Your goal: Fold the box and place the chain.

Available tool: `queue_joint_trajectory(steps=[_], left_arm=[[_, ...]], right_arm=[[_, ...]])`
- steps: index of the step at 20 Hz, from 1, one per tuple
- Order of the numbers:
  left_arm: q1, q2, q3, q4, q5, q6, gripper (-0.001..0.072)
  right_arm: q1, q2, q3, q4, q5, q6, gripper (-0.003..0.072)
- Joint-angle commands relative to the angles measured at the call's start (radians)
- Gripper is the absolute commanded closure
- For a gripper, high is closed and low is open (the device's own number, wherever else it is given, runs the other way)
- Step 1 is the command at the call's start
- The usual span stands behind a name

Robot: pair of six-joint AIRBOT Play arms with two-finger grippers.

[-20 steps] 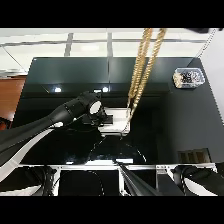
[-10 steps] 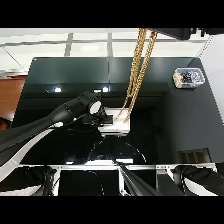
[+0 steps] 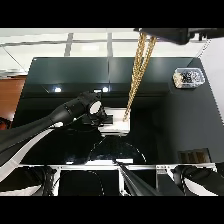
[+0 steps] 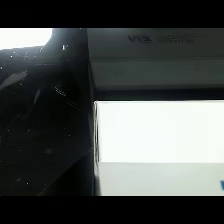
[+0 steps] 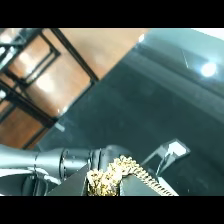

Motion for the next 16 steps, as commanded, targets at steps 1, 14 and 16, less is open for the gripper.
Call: queue_joint_trajectory(steps=[1,14,16], left_arm=[[0.0,0.0,0.0,0.0,0.001,0.0,0.0684],[0.0,0.0,0.0,0.001,0.001,0.0,0.0684],[0.0,0.0,0.0,0.001,0.001,0.0,0.0684]], right_arm=[[0.01,-0.001,-0.047,-0.014,0.036,0.011,0.0672],[0.053,0.013,-0.468,-0.128,0.075,0.01,0.0673],[0.053,0.018,-0.502,-0.132,0.096,0.011,0.0672]])
